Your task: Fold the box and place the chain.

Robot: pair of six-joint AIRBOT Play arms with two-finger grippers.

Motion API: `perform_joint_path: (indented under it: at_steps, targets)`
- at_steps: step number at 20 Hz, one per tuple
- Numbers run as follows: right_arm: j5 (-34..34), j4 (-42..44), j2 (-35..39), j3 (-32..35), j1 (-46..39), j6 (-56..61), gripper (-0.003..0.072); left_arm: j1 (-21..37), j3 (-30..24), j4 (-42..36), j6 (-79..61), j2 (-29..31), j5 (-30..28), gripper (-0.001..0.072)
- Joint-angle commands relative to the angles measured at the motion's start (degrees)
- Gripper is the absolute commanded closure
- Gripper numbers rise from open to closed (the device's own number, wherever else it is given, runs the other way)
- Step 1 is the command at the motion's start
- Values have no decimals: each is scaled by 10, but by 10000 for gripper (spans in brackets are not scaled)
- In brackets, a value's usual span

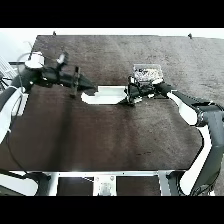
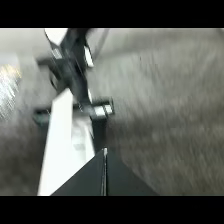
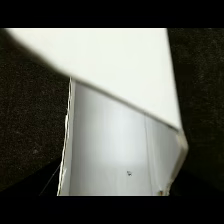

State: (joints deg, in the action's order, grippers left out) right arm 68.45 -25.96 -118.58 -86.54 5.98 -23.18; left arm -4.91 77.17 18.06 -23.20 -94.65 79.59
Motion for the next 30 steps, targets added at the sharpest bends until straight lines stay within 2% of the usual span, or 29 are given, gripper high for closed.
perform_joint_path:
  at_steps: [1, 4, 11, 13, 17, 20, 26, 30]
  targets:
    - [0, 0, 0, 0, 0, 0, 249, -34, -52, 39, -6, -7, -70, 694]
    - [0, 0, 0, 0, 0, 0, 249, -46, -52, 36, 4, -35, -110, 693]
    - [0, 0, 0, 0, 0, 0, 249, -52, -52, -27, -18, -41, -229, 692]
    - [0, 0, 0, 0, 0, 0, 249, -55, -32, -37, -24, -48, -254, 692]
    - [0, 0, 0, 0, 0, 0, 249, -56, 45, -36, 13, -95, -256, 692]
    - [0, 0, 0, 0, 0, 0, 249, -56, 82, -35, 32, -123, -257, 691]
    - [0, 0, 0, 0, 0, 0, 249, -73, 89, -32, 38, -142, -297, 692]
    - [0, 0, 0, 0, 0, 0, 249, -89, 89, -4, 67, -156, -346, 691]
